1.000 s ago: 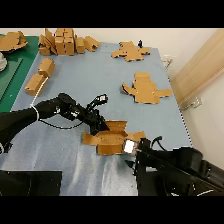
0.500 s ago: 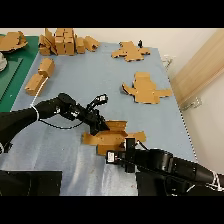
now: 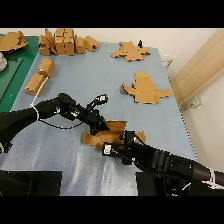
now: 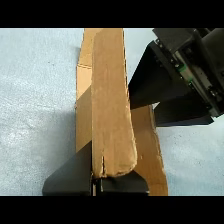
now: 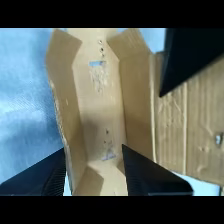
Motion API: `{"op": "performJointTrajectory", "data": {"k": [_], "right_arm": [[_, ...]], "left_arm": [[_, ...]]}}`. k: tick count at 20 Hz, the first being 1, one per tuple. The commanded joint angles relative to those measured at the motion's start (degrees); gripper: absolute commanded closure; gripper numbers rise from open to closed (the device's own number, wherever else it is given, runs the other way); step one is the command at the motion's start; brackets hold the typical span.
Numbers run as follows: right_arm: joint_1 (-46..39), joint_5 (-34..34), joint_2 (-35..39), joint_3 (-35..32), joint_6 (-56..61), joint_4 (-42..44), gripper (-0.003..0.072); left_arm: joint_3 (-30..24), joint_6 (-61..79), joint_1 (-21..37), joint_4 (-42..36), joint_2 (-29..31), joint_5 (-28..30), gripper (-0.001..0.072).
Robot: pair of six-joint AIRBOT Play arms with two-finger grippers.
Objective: Fold the box.
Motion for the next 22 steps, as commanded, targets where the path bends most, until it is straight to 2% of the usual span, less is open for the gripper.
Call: {"op": "performJointTrajectory", "data": {"k": [1, 5, 6, 7, 11, 14, 18, 22], "right_arm": [[0.02, -4.2, -0.13, 0.42, 1.66, -0.52, 0.0172], [0.02, -4.42, -0.11, 0.44, 1.57, -0.48, 0.0169], [0.02, -4.33, -0.11, 0.48, 1.4, -0.5, 0.0125], [0.0, -4.44, -0.11, 0.74, 1.38, -0.42, -0.0022], [-1.9, -4.9, -0.11, 1.62, 4.63, 0.83, -0.0021], [-4.22, -3.76, 1.14, 1.49, 1.68, 5.25, -0.0021], [-8.44, 1.03, 8.72, -1.88, -5.01, 10.8, -0.0021], [-12.96, 2.97, 14.6, -5.14, -14.36, 17.09, -0.0021]], "left_arm": [[0.02, 0.02, -0.02, 0.02, -0.04, 0.02, 0.0697], [0.02, 0.04, -0.02, 0.02, -0.04, 0.02, 0.0697], [0.02, 0.02, -0.02, 0.0, -0.04, 0.02, 0.0697], [0.02, 0.02, -0.02, 0.0, -0.04, 0.02, 0.0698], [0.02, 0.02, -0.02, 0.02, -0.04, 0.04, 0.0697], [0.02, 0.02, -0.02, 0.02, -0.04, 0.02, 0.0697], [0.02, 0.02, -0.04, 0.0, -0.04, 0.02, 0.0697], [0.02, 0.04, -0.02, 0.02, -0.04, 0.04, 0.0697]]}}
